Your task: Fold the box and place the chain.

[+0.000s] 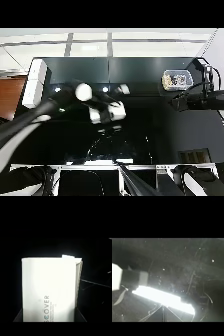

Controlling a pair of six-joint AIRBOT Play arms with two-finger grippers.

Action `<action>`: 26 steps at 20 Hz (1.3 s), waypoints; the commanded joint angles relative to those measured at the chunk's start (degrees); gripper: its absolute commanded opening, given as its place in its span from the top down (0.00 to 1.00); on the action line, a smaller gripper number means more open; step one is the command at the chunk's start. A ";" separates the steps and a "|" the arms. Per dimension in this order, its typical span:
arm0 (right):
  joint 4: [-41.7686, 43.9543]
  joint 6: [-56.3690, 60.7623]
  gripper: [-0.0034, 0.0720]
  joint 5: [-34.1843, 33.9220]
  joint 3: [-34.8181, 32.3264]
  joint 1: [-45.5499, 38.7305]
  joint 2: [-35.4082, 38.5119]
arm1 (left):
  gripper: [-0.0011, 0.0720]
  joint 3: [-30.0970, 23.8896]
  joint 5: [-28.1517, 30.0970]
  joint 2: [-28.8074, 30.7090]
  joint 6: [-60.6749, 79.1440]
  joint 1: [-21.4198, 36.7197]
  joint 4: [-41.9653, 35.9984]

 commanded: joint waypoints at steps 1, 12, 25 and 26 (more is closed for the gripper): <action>-0.24 0.00 0.94 -1.86 0.00 0.00 0.04 | 0.67 0.20 -9.22 9.20 -17.03 9.86 8.24; -0.22 0.00 0.94 -2.14 0.00 0.00 0.04 | 0.67 -0.42 -21.22 25.92 -33.11 50.62 14.34; -0.24 0.00 0.94 -2.54 0.00 0.00 0.04 | 0.67 -24.22 -10.51 29.05 -17.09 73.05 10.56; -0.24 0.00 0.94 -2.54 0.00 0.00 0.04 | 0.67 -25.11 -8.85 28.96 -14.71 73.64 9.49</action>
